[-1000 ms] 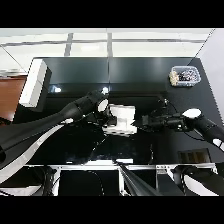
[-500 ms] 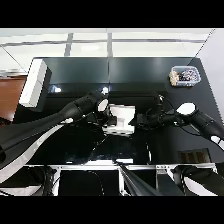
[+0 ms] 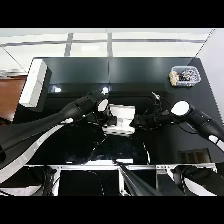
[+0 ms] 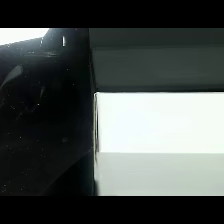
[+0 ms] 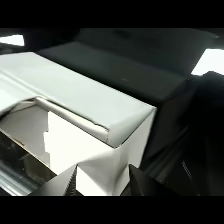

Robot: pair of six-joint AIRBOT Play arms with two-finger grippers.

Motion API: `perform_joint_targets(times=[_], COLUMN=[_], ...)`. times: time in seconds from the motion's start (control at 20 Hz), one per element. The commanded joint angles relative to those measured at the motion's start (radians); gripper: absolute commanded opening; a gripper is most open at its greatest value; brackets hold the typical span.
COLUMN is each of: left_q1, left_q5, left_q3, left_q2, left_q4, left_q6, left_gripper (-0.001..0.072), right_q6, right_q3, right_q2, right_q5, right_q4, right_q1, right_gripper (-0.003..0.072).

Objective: Fold the box and place the chain.

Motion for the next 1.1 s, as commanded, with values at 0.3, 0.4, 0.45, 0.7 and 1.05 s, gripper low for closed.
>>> perform_joint_targets(times=[0.3,0.4,0.45,0.7,1.05], left_q1=[0.0,0.0,0.0,0.0,0.0], left_q5=[0.0,0.0,0.0,0.0,0.0], left_q3=[0.001,0.001,0.001,0.001,0.001], left_q2=[0.0,0.0,0.0,0.0,0.0], left_q4=[0.0,0.0,0.0,0.0,0.0], left_q6=[0.0,0.0,0.0,0.0,0.0], left_gripper=[0.0028,0.0028,0.0028,0.0028,0.0027], right_q6=[0.125,0.186,0.238,0.362,0.447], right_q3=[0.019,0.055,0.079,0.168,0.195], right_q2=[-0.016,-0.031,-0.042,-0.084,-0.106], right_q5=[-0.066,-0.066,-0.057,0.014,0.036], right_q4=[-0.073,-0.132,-0.185,-0.291,-0.344], right_q1=[0.06,0.082,0.095,0.162,0.192], right_gripper=[0.0359,0.0359,0.0358,0.0358,0.0359])
